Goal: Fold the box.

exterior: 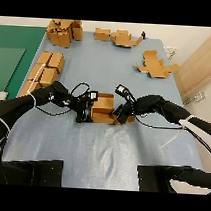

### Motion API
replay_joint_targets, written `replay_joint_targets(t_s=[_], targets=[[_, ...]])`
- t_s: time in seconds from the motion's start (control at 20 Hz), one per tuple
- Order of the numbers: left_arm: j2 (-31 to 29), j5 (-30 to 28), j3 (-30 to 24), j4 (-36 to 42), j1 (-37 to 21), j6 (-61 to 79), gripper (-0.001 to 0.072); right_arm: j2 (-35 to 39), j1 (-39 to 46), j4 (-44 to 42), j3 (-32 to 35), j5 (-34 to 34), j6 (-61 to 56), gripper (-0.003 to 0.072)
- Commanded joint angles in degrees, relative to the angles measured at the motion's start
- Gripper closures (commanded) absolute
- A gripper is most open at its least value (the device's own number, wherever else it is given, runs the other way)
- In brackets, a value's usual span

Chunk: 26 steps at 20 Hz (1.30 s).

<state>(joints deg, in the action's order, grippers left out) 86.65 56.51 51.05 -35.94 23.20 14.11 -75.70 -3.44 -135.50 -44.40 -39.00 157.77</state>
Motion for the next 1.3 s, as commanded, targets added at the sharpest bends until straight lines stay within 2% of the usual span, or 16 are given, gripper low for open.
replay_joint_targets(t_s=[0.0,0.95,1.1,1.25], targets=[[0.0,0.0,0.0,-0.1,0.0,0.2,0.0362,-0.8,-0.3,-1.9,-0.1,0.6,0.3,0.0684],[0.0,0.0,0.0,-0.1,0.0,0.2,0.0362,-1.5,-0.2,-6.8,-0.2,-0.1,2.1,0.0683],[0.0,0.0,0.0,-0.1,0.0,0.2,0.0362,-1.1,-0.1,-3.5,-0.3,-2.3,-2.0,0.0683],[0.0,0.0,0.0,-0.1,0.0,0.1,0.0362,0.1,0.0,4.0,-0.3,-2.0,-7.9,0.0682]])
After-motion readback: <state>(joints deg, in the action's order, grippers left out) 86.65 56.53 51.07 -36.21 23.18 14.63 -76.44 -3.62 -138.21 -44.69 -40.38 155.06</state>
